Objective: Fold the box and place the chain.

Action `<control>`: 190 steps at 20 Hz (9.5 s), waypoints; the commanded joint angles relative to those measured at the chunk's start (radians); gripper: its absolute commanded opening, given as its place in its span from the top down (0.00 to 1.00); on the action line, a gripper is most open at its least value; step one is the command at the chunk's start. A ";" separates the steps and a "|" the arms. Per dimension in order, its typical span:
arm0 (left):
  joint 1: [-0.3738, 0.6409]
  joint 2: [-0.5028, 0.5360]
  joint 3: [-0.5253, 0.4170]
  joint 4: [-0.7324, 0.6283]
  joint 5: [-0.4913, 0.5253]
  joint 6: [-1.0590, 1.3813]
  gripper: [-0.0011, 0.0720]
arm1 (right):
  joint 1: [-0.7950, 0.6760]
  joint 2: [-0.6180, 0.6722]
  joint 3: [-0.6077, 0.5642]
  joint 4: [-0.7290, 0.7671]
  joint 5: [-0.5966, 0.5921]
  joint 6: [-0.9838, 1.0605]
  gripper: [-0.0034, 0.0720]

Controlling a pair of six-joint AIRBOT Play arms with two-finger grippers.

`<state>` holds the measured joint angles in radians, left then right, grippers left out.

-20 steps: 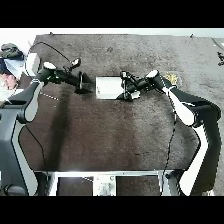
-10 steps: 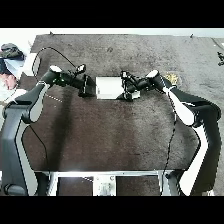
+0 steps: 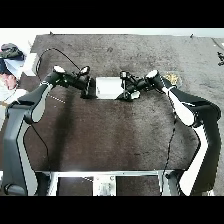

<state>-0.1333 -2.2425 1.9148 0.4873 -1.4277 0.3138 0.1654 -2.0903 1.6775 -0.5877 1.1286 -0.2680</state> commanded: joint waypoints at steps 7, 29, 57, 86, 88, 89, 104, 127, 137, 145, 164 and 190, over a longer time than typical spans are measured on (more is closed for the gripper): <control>-0.026 -0.026 0.000 0.000 0.076 0.002 0.00 | 0.000 0.000 0.000 0.000 0.000 0.000 0.34; -0.050 -0.043 0.000 0.013 0.090 0.016 0.00 | 0.000 0.000 0.000 0.000 0.000 0.000 0.34; -0.039 -0.042 0.000 -0.016 0.067 0.016 0.03 | 0.000 0.000 0.000 0.000 0.000 0.000 0.34; -0.040 -0.042 0.000 -0.018 0.058 -0.002 0.43 | -0.001 0.000 0.000 0.000 0.000 0.000 0.34; -0.040 -0.042 0.000 -0.021 0.059 -0.002 0.43 | -0.001 0.000 0.000 0.000 0.000 0.000 0.34; -0.040 -0.042 0.000 -0.021 0.059 -0.002 0.43 | -0.001 0.000 0.000 0.000 0.000 0.000 0.34; -0.040 -0.042 0.000 -0.021 0.055 -0.002 0.43 | -0.005 0.008 0.000 0.000 -0.014 0.000 0.00; -0.040 -0.042 0.000 -0.019 0.059 0.001 0.43 | -0.134 0.162 0.001 -0.027 0.115 -0.002 0.00; -0.040 -0.042 0.000 -0.019 0.060 0.001 0.43 | -0.117 0.164 -0.010 0.174 0.233 0.160 0.94; -0.040 -0.042 0.000 -0.020 0.059 0.000 0.43 | -0.043 0.120 -0.013 0.208 0.009 0.160 0.94; -0.040 -0.042 0.000 -0.020 0.060 0.000 0.43 | -0.026 0.059 -0.016 0.074 -0.216 0.156 0.95; -0.040 -0.042 0.000 -0.020 0.064 0.000 0.43 | 0.029 0.290 -0.158 -0.401 -0.045 0.304 0.05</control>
<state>-0.1745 -2.2845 1.9148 0.4671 -1.3651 0.3145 0.1688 -1.7954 1.5749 -0.9562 1.1305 0.0689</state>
